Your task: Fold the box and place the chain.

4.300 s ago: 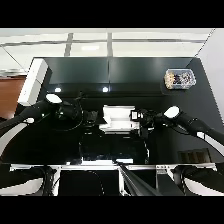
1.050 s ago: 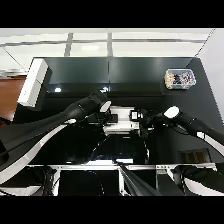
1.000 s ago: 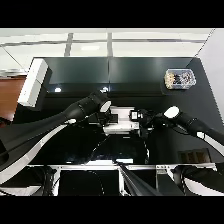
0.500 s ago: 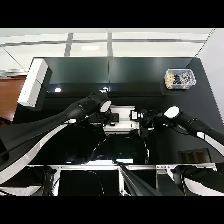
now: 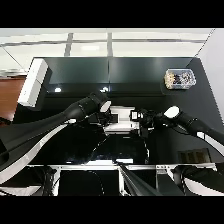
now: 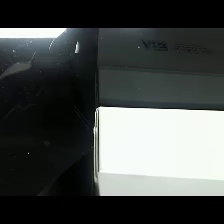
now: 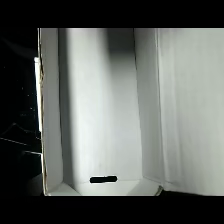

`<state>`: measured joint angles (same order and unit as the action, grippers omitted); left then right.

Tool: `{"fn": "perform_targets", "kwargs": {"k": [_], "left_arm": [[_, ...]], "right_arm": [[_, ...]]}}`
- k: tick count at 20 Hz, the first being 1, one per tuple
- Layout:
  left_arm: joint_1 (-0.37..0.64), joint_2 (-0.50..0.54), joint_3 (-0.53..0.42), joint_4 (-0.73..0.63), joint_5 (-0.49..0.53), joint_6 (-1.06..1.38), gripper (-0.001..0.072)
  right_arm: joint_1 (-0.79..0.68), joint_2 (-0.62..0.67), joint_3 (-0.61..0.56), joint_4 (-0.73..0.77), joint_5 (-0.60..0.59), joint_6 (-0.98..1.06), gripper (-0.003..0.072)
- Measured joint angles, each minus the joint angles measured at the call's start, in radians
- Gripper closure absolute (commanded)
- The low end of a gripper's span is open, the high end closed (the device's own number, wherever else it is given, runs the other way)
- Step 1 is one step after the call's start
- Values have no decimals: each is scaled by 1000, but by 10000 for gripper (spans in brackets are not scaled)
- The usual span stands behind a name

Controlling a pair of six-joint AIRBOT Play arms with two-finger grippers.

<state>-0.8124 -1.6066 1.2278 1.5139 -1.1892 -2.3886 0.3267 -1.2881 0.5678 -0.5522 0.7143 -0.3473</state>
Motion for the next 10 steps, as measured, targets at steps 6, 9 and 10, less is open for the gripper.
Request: {"fn": "perform_targets", "kwargs": {"k": [6,9,10], "left_arm": [[0,0,0,-1,3,-4,683],[1,0,0,-1,3,-1,683],[1,0,0,-1,3,-1,683]], "right_arm": [[-1,4,0,-3,-9,19,8],[-1,35,0,-57,-14,48,10],[-1,53,0,-77,-7,66,11]]}}
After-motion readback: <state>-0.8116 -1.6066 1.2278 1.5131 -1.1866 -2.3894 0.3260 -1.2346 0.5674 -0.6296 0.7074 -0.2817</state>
